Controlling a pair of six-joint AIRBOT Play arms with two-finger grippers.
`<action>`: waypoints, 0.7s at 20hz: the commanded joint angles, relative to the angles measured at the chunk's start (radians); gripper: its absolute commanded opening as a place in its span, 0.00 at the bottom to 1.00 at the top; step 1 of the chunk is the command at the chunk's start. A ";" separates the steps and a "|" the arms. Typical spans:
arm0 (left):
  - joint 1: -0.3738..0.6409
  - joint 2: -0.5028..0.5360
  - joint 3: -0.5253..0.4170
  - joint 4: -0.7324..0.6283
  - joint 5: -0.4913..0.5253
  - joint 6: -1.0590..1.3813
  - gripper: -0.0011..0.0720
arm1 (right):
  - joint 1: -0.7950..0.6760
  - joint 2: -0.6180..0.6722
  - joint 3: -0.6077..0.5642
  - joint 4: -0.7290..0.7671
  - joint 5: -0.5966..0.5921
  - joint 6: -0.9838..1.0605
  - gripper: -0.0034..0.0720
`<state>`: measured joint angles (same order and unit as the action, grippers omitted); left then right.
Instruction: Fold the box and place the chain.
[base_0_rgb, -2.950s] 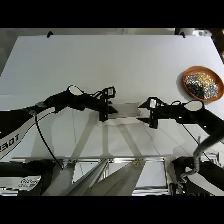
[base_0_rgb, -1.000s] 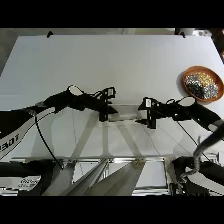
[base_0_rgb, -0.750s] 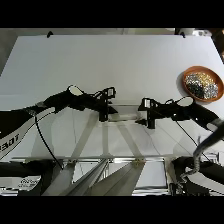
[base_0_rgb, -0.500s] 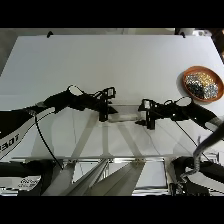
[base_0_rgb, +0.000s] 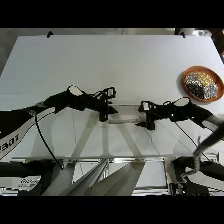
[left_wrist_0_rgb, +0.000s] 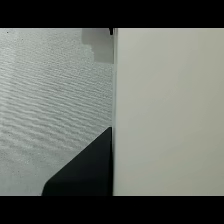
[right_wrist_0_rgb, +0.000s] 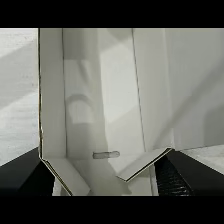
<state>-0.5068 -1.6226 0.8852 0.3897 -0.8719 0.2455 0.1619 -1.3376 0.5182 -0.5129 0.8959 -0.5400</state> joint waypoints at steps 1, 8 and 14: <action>0.000 0.000 0.000 0.000 0.000 0.000 0.03 | 0.000 -0.022 0.014 0.020 0.002 -0.019 0.86; 0.000 0.000 0.000 0.000 0.000 0.000 0.03 | 0.013 -0.047 0.044 0.011 0.005 -0.018 0.86; 0.000 0.000 0.000 0.000 0.000 0.000 0.03 | 0.043 -0.047 0.049 0.016 0.006 0.002 0.86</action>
<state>-0.5068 -1.6226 0.8852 0.3897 -0.8715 0.2451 0.1963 -1.3834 0.5644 -0.4980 0.8967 -0.5518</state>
